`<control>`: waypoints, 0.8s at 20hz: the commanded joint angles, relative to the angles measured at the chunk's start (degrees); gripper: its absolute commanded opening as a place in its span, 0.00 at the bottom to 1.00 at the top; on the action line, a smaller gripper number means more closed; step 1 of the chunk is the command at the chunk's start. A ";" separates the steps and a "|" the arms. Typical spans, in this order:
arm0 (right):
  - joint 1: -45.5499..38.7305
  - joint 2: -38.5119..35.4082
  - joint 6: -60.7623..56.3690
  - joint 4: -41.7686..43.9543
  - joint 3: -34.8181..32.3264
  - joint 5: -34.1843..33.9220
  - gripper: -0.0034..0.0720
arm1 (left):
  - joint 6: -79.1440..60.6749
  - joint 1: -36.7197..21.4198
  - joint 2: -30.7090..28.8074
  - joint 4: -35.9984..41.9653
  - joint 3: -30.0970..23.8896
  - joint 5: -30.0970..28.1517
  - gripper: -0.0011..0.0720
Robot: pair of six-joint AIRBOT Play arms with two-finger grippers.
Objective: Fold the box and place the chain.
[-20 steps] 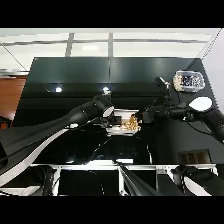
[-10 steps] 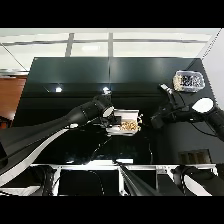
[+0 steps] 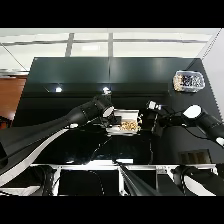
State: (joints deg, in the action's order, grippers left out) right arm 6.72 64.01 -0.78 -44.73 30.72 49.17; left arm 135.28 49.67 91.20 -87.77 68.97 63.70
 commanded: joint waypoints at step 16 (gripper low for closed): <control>6.60 3.58 14.73 5.51 -0.46 -6.19 0.99 | -0.02 -0.04 0.00 -0.02 0.00 -0.09 0.05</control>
State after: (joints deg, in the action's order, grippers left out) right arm 13.26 66.89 13.76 -39.22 30.30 43.22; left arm 135.28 49.67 91.20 -87.77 68.97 63.70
